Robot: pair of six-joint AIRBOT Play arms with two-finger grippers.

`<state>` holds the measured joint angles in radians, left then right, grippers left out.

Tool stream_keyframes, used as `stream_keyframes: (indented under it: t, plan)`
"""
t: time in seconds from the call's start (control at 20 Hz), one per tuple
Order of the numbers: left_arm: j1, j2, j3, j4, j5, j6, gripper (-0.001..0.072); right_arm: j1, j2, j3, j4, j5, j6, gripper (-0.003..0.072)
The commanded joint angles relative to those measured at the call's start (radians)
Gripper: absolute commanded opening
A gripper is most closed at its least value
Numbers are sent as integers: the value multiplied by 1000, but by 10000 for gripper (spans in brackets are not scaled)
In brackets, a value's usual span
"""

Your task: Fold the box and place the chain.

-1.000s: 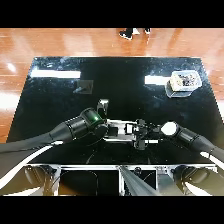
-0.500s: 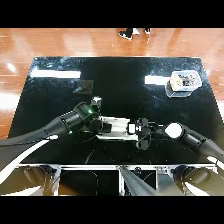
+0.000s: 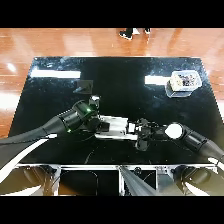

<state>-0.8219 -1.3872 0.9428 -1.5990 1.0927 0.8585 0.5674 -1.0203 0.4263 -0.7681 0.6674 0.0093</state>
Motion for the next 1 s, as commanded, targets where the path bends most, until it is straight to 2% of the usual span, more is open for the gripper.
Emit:
stream_keyframes:
  t: [0.0,0.05,0.15,0.2,0.25,0.3,0.35,0.4,0.45,0.5,0.95]
  plan:
    - [1,0,0,-3,3,2,21,21,-17,12,15,-56,2,697]
    - [1,0,0,-3,3,2,21,21,-24,20,16,-65,2,689]
    - [1,0,0,-7,3,2,21,21,-30,33,16,-65,2,589]
    - [1,0,0,-10,2,2,21,21,-30,36,16,-64,2,588]
    - [0,0,0,-10,2,2,21,21,-30,37,16,-63,2,549]
    - [0,0,0,-10,0,2,21,21,-30,37,16,-60,2,388]
    - [0,0,0,-10,-3,2,21,22,-30,37,18,-62,2,309]
    - [0,0,0,-10,-6,2,21,21,-30,37,24,-65,1,305]
    - [0,-1,0,-10,-6,2,21,21,-30,37,36,-66,-1,168]
    - [0,-2,0,-10,-6,2,21,23,-32,37,49,-70,-3,133]
    - [-1,-2,0,-17,-5,2,21,116,-93,45,133,-209,-6,133]
